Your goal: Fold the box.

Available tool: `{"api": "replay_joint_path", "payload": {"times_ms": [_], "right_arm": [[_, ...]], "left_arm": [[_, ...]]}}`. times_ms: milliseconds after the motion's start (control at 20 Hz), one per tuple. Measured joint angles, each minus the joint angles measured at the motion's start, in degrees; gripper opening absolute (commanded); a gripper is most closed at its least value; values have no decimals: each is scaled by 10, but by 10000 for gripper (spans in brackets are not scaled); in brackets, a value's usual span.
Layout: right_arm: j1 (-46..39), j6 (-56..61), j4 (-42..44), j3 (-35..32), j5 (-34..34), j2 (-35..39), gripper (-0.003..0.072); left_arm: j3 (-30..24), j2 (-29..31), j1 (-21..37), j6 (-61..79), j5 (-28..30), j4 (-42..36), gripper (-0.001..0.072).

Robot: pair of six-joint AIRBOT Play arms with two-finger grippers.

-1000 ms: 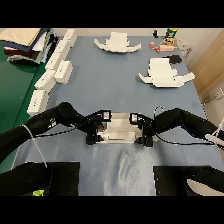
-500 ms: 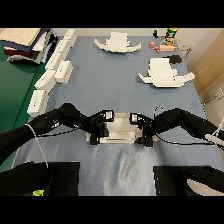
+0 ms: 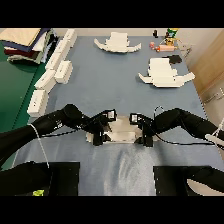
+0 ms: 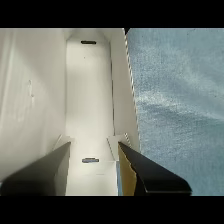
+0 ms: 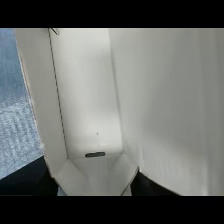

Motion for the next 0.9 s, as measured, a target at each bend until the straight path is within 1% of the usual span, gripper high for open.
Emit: {"api": "replay_joint_path", "payload": {"times_ms": [100,150,200,250,300,450,650,800,900], "right_arm": [[0,0,0,0,0,0,503],[0,0,0,0,0,0,503],[0,0,0,0,0,0,503],[0,0,0,0,0,0,503],[0,0,0,0,0,0,503],[0,0,0,0,0,0,503],[0,0,0,0,0,0,503],[0,0,0,0,0,0,503],[0,0,0,0,0,0,503]], "left_arm": [[0,-1,0,-15,0,13,491],[0,0,0,-21,0,18,478],[0,0,0,-24,0,21,317],[0,3,0,-30,-1,24,136],[0,7,0,-35,-2,28,13],[0,34,2,-83,-1,60,14],[0,99,15,-217,-21,139,14],[0,150,54,-337,-50,184,14],[0,174,100,-433,-73,214,14]]}}
